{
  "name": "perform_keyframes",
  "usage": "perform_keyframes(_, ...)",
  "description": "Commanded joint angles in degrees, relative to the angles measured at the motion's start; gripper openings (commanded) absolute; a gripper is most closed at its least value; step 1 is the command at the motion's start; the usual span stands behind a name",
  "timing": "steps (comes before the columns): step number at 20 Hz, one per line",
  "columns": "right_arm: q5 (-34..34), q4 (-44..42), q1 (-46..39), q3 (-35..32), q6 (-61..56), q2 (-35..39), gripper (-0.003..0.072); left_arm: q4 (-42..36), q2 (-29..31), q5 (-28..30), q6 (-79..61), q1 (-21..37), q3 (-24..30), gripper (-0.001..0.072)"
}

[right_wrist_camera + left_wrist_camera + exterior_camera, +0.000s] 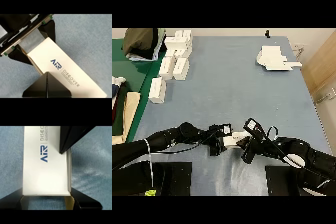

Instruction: Fold the box.

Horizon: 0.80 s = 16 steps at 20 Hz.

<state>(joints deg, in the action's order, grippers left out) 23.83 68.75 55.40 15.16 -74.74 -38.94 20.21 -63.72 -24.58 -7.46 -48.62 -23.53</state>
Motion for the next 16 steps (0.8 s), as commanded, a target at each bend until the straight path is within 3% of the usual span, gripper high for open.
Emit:
perform_keyframes(1, -0.3, 0.0, 0.1, 1.7, 0.0, 3.9, 0.0002, 0.0, 0.0, 0.0, 0.0, 0.0, 0.0, 0.0465)
perform_keyframes(5, -0.3, 3.8, -0.2, 2.8, -1.3, 9.0, 0.0002, 0.0, 0.0, 0.0, 0.0, 0.0, 0.0, 0.0465)
perform_keyframes(12, 0.9, 14.6, -1.2, 2.9, -7.7, 9.0, 0.0002, 0.0, 0.0, 0.0, 0.0, 0.0, 0.0, 0.0465)
perform_keyframes(14, 4.7, 21.5, -1.2, 4.2, -16.1, 9.0, 0.0002, 0.0, 0.0, 0.0, 0.0, 0.0, 0.0, 0.0465)
perform_keyframes(16, 13.8, 31.2, -3.0, 7.5, -27.4, 8.7, 0.0002, 0.0, 0.0, 0.0, 0.0, 0.0, 0.0, 0.0465)
